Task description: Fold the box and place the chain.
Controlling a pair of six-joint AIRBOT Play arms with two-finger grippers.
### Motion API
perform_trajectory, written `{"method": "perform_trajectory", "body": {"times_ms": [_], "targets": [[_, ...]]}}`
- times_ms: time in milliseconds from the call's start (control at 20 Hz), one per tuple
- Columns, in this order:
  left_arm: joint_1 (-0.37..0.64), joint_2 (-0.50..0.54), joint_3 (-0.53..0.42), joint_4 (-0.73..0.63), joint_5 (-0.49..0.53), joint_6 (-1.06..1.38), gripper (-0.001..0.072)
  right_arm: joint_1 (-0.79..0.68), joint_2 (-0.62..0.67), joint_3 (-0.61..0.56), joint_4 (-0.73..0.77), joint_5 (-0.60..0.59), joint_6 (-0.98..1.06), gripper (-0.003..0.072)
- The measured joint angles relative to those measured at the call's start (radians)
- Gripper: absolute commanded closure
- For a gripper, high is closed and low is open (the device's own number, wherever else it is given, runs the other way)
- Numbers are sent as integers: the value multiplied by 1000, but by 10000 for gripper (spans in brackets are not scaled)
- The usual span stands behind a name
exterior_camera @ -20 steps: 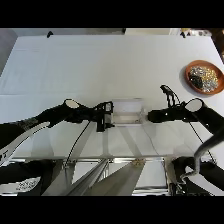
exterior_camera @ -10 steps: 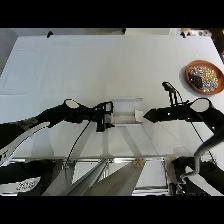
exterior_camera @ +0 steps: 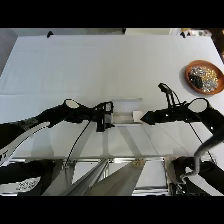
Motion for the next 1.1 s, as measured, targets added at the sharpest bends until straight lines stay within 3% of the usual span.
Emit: {"method": "perform_trajectory", "body": {"times_ms": [350,800,1100], "targets": [[0,0,0,0,0,0,500,185,-124,153,-273,-10,332,212],[0,0,0,0,0,0,500,373,-248,290,-461,10,661,264],[0,0,0,0,0,0,500,425,-283,317,-575,26,855,281]]}}
